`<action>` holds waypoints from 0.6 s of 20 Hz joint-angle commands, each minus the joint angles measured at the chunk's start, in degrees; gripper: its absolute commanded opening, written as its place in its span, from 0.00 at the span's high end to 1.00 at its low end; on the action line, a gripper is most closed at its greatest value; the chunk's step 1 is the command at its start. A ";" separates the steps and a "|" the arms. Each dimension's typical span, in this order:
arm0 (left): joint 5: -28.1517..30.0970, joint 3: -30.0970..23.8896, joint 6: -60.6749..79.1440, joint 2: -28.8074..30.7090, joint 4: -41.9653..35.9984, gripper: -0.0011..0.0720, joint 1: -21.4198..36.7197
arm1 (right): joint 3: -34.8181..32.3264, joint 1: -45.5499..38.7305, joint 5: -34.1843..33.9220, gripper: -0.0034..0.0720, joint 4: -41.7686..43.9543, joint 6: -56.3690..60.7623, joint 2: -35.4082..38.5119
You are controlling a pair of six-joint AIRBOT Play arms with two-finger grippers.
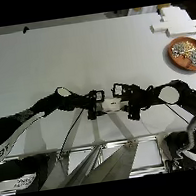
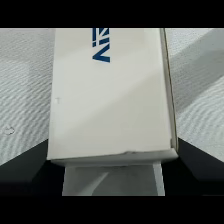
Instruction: Fold the box and place the chain.
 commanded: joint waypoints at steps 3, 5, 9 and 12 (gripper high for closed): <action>0.13 0.00 -0.04 0.00 0.00 0.70 0.02 | 0.04 0.04 -2.40 0.68 6.19 -0.22 0.31; 0.11 0.00 -0.07 0.00 0.00 0.70 0.02 | 0.02 0.04 -3.45 0.90 6.32 0.02 -0.26; 0.13 0.00 -0.04 0.00 0.00 0.70 0.04 | 0.02 0.04 -2.95 0.94 6.45 2.91 -4.13; 0.13 0.00 -0.04 0.00 -0.02 0.70 0.02 | 0.02 0.04 -0.35 0.94 6.40 2.91 -6.51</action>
